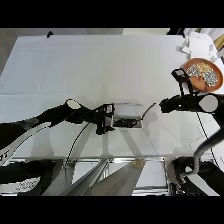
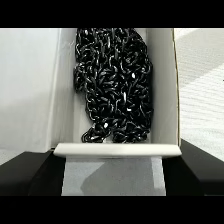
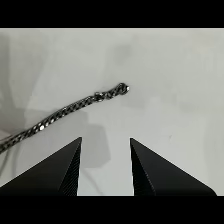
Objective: Fold the box and place the chain.
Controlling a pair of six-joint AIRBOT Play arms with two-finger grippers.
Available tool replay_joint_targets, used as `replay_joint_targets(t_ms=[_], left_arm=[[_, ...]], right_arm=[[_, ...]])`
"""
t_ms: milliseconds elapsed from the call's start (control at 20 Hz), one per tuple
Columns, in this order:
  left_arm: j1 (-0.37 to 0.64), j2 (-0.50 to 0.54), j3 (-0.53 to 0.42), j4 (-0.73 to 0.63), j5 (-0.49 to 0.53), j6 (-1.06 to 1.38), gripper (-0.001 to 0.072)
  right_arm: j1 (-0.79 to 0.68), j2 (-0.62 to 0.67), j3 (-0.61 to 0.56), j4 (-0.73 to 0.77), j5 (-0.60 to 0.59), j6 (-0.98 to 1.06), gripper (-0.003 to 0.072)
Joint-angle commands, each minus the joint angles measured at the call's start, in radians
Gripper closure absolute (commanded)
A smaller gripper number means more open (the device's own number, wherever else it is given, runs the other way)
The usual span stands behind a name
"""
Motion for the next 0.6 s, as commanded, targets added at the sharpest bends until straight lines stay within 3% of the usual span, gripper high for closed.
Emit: replay_joint_targets(t_ms=[0, 300, 550], left_arm=[[0.001, 0.001, 0.0, 0.0, 0.0, 0.0, 0.0574], [0.001, 0.001, 0.0, 0.0, 0.0, 0.0, 0.0574], [0.001, 0.001, 0.0, 0.0, 0.0, 0.0, 0.0574]], right_arm=[[-0.003, -0.103, 0.0, -0.002, -0.083, 0.001, 0.0345], [0.07, -0.189, 0.0, -0.007, -0.194, 0.0, 0.0346], [0.097, -0.216, 0.0, -0.056, -0.282, 0.099, 0.0391]])
